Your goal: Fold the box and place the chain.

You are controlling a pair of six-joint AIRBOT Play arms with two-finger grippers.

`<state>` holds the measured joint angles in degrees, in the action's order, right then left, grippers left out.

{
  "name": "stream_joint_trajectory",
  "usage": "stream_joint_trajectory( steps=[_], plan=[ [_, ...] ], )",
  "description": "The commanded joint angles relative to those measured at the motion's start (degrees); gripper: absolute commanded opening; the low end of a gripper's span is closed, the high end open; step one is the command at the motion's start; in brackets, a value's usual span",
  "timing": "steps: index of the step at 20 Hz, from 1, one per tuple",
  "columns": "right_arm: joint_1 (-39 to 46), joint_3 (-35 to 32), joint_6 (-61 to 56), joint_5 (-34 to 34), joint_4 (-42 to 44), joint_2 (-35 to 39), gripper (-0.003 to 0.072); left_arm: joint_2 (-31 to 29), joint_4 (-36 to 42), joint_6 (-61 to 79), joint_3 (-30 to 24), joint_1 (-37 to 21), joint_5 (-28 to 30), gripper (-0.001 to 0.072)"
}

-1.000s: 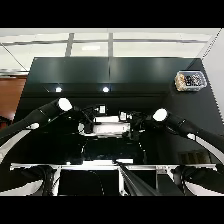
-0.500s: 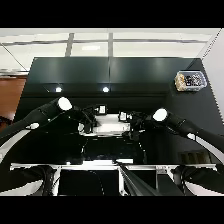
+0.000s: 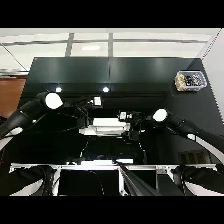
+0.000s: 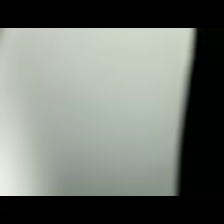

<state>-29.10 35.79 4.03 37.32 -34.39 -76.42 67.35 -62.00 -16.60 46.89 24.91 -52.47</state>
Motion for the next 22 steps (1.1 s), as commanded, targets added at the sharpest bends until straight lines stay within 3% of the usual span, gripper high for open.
stream_joint_trajectory(
  steps=[1,3,5,7,9,11,14,16,19,22],
  plan=[
    [-0.1,0.0,-0.2,-0.3,0.1,0.0,0.0407,-3.8,-8.5,-18.3,0.2,-0.6,-10.6,0.0389],
    [-0.1,0.0,-0.2,-0.2,0.0,0.0,0.0190,-4.0,-8.3,-28.4,0.2,-0.6,-16.4,0.0031],
    [-0.1,0.0,-0.2,-0.2,0.0,0.0,0.0191,-4.0,-4.7,-33.1,0.0,-0.6,-20.2,0.0023],
    [-0.1,0.0,-0.2,-0.1,0.0,0.0,0.0191,-4.0,5.7,-34.5,-1.3,-0.7,-19.5,0.0023],
    [-0.1,0.0,-0.2,-0.1,0.1,0.0,0.0191,-4.0,17.8,-31.7,-3.8,-0.7,-13.2,0.0023],
    [-0.1,0.0,-0.2,-0.1,0.1,0.0,0.0191,-4.0,23.3,-30.1,-5.6,-0.9,-3.6,0.0023],
    [-0.1,0.0,-0.2,-0.1,0.1,0.0,0.0191,-3.7,26.0,-30.1,-6.3,-0.7,10.8,0.0023],
    [-0.1,0.0,-0.2,-0.1,0.1,0.0,0.0191,-2.6,25.3,-30.1,-6.2,-0.4,16.7,0.0023],
    [-0.1,0.0,-0.3,-0.1,0.1,0.0,0.0191,2.1,20.4,-30.3,-6.2,-0.4,17.4,0.0023],
    [-0.1,0.0,-0.4,-0.1,0.1,0.0,0.0191,7.0,20.3,-31.9,-6.2,-0.1,16.0,0.0023]
  ],
)
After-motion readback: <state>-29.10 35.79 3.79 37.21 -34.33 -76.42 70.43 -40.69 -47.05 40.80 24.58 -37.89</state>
